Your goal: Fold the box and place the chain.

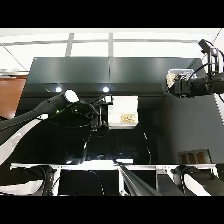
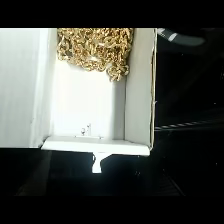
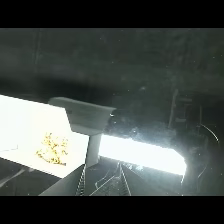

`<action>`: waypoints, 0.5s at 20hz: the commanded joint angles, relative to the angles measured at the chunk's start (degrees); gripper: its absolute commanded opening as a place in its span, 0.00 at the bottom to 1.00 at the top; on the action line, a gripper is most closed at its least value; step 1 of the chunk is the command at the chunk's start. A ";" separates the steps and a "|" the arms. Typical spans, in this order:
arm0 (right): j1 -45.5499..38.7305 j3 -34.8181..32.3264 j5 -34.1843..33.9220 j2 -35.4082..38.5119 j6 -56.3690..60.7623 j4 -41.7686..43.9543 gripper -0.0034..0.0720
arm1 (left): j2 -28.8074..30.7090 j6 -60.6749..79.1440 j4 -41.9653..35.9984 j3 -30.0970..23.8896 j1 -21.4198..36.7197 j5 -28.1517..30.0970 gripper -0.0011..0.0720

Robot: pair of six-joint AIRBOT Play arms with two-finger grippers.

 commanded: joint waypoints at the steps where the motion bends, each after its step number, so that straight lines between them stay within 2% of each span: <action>1: 0.02 0.00 -0.20 0.02 0.02 0.00 0.39 | -0.02 0.00 -0.52 0.04 0.00 0.94 0.98; 5: 0.02 0.00 -0.59 0.02 0.04 0.02 0.39 | -0.02 0.02 -0.52 0.04 0.00 4.15 0.98; 10: 0.02 -0.02 -1.36 0.00 0.04 0.02 0.39 | -0.02 4.72 -0.68 0.04 -2.67 4.68 0.98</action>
